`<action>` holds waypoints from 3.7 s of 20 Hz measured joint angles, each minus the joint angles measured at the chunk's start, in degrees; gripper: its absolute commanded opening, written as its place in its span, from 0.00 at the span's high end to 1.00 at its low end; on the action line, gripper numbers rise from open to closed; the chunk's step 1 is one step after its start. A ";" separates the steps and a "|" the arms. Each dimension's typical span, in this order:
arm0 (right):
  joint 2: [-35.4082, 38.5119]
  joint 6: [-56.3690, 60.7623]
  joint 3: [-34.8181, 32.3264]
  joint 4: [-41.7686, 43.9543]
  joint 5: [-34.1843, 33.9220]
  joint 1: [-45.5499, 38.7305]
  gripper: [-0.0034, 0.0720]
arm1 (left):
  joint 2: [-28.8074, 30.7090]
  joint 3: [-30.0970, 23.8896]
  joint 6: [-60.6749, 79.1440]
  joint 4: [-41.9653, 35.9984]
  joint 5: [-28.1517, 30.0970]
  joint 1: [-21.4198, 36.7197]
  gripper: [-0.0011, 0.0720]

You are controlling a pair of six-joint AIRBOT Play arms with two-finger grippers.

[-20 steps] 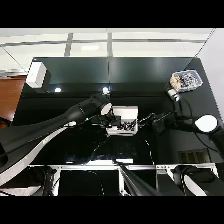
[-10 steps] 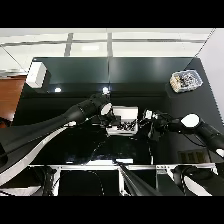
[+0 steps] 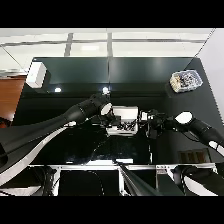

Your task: Fold the box and place the chain.

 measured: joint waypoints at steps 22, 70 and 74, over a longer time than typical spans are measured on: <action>24.24 55.67 13.20 -16.06 15.96 -3.58 0.93 | 0.00 0.00 0.00 0.02 -0.02 0.00 0.95; -0.28 4.76 0.90 -5.64 -0.92 -4.98 0.92 | 0.00 -0.02 0.00 0.00 0.13 0.00 0.94; -0.35 7.52 1.16 -5.62 0.00 -5.01 0.93 | 0.00 -0.02 0.00 0.00 0.11 0.00 0.94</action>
